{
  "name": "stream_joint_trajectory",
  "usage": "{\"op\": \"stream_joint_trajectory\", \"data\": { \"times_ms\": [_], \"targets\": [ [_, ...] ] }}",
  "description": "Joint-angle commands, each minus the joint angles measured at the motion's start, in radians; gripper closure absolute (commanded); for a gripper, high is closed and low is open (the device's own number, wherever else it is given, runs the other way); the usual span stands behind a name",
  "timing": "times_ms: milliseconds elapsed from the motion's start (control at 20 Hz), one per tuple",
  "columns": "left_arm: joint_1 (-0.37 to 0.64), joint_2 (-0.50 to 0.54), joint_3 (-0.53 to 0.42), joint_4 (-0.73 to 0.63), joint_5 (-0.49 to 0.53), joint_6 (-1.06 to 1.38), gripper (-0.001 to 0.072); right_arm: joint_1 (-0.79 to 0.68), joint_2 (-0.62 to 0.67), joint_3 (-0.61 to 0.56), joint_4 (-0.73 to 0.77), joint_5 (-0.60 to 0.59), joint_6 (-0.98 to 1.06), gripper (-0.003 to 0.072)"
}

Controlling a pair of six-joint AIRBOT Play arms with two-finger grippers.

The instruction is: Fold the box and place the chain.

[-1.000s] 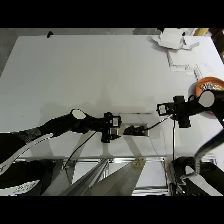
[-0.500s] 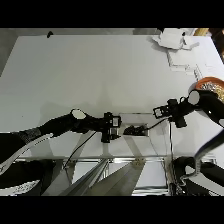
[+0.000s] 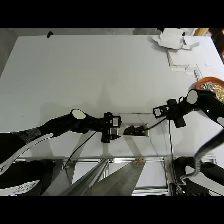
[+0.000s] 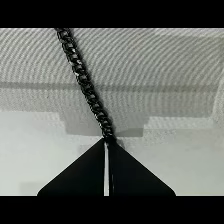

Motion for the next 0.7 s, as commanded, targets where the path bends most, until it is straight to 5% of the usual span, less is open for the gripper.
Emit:
{"op": "stream_joint_trajectory", "data": {
  "times_ms": [0,300,450,550,650],
  "targets": [
    [0.000,0.001,0.000,0.000,0.000,0.000,0.0434,0.000,0.074,0.002,0.019,0.060,0.051,0.0665],
    [0.000,0.001,0.000,0.000,0.000,0.000,0.0434,0.013,0.322,0.000,0.298,0.176,0.078,0.0665],
    [0.000,0.001,0.000,0.000,0.000,0.000,0.0434,0.039,0.362,-0.023,0.187,0.136,0.052,0.0652],
    [0.000,0.001,0.000,0.000,0.000,0.000,0.0434,0.039,0.343,-0.050,0.104,0.084,0.073,0.0495],
    [0.000,0.001,0.000,0.000,0.000,0.000,0.0434,0.039,0.298,-0.084,0.063,0.031,0.082,0.0478]
  ]
}}
